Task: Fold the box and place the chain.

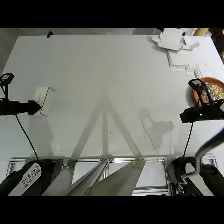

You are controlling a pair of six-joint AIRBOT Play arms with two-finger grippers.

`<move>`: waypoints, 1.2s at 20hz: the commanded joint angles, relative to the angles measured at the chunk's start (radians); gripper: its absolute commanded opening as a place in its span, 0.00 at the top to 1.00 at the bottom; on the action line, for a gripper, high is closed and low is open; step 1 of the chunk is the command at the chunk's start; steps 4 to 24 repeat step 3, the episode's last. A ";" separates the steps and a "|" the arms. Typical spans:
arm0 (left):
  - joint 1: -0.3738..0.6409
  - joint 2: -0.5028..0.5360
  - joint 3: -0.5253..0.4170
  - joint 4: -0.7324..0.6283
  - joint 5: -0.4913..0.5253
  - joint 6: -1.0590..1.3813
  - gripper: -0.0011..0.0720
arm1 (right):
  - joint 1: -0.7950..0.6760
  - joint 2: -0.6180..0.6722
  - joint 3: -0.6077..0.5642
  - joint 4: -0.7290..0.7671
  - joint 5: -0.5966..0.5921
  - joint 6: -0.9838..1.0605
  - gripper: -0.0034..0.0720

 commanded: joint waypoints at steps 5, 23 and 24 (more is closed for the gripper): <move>0.001 0.123 -0.001 0.003 -0.023 0.000 0.03 | -0.001 0.001 0.000 0.000 0.000 0.000 0.93; 0.001 0.123 -0.001 0.003 -0.023 0.000 0.03 | -0.001 0.001 0.000 0.000 0.000 0.000 0.93; 0.001 0.123 -0.001 0.003 -0.023 0.000 0.03 | -0.001 0.001 0.000 0.000 0.000 0.000 0.93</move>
